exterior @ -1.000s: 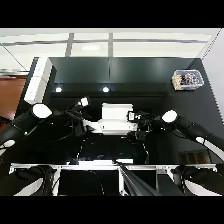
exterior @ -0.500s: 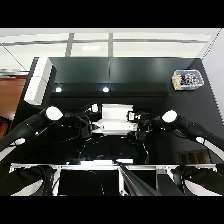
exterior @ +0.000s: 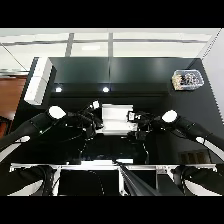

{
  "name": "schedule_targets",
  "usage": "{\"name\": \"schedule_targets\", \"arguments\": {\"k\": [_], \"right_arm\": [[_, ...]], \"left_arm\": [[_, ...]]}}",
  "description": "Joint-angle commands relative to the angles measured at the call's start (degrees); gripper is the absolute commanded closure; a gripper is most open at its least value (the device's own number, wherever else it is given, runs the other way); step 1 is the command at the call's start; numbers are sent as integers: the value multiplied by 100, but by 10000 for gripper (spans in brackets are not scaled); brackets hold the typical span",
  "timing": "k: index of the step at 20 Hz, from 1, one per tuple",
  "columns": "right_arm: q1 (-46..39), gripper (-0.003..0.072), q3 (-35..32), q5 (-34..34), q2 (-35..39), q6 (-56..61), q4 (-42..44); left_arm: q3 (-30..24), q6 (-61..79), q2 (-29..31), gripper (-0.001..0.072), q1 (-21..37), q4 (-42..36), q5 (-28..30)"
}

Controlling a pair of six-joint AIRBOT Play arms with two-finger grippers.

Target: Fold the box and place the chain.

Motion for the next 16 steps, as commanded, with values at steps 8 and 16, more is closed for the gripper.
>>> {"name": "schedule_targets", "arguments": {"k": [8,16], "right_arm": [[4,589,2,0,0,7,2],[4,589,2,0,0,7,2]], "left_arm": [[7,896,-197,523,-221,-470,199],[59,752,-153,630,-208,-385,-63]]}}
